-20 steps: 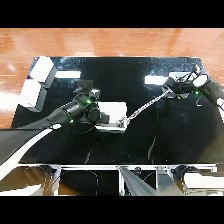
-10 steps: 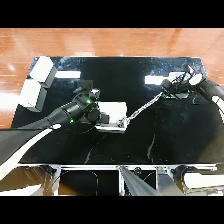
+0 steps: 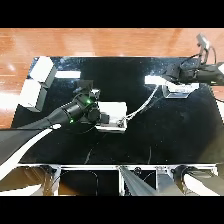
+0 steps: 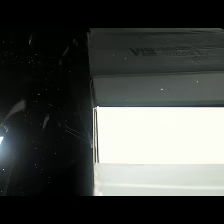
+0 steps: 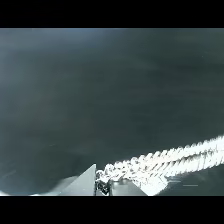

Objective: Fold the box and place the chain.

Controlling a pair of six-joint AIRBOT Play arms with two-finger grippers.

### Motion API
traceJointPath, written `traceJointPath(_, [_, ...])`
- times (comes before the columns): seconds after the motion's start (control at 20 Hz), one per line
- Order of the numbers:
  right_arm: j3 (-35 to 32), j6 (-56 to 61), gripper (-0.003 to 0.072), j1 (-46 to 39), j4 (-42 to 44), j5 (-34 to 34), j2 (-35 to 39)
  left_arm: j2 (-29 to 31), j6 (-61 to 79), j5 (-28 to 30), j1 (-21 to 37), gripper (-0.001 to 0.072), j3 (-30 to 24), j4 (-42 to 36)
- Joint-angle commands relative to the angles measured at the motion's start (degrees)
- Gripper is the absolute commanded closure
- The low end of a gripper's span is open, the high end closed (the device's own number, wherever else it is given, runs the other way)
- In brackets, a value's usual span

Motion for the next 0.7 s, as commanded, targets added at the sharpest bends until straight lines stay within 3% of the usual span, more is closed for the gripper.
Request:
traceJointPath(0.0, [2.10, -5.03, 0.0654, 4.13, 9.42, 7.72, 8.70, 0.00, 0.00, -0.22, -0.04, 0.0684, 0.04, -0.02])
traceJointPath(0.4, [14.58, -4.94, 0.0654, 20.15, 9.77, 6.47, 12.13, 0.00, 0.02, 0.15, -0.11, 0.0684, 0.04, -0.04])
traceJointPath(0.65, [15.56, -4.76, 0.0654, 25.44, 10.19, 4.63, 12.15, 0.00, 0.02, 0.17, -0.09, 0.0684, 0.04, 0.00])
